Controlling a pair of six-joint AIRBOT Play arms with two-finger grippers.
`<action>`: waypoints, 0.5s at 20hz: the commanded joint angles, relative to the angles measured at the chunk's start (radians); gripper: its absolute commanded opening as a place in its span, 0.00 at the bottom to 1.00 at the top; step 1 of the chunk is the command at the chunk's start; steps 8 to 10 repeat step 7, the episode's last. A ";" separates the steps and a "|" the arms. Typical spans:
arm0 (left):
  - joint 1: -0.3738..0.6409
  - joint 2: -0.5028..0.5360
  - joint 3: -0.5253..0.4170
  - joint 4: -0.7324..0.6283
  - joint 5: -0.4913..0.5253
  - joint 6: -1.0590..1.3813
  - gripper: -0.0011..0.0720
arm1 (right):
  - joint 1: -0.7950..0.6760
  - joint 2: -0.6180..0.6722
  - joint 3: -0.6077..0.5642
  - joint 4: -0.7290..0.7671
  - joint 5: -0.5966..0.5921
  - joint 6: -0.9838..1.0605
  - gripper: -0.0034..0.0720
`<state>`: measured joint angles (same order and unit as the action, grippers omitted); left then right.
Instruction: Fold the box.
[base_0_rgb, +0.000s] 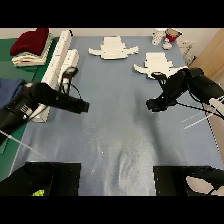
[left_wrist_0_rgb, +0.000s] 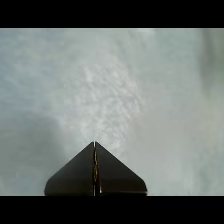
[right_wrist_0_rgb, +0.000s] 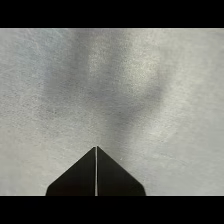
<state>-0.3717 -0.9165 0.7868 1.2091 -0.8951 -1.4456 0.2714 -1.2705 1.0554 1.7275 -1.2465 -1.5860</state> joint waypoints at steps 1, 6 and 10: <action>-0.121 0.028 -0.142 0.013 0.121 -0.101 0.03 | 0.000 0.000 0.001 0.000 0.000 0.000 0.06; -0.165 0.028 -0.159 -0.010 0.141 -0.100 0.03 | 0.000 0.000 0.001 0.000 0.000 0.000 0.06; -0.165 0.028 -0.159 -0.010 0.142 -0.100 0.03 | 0.000 0.000 0.001 0.000 0.000 0.000 0.06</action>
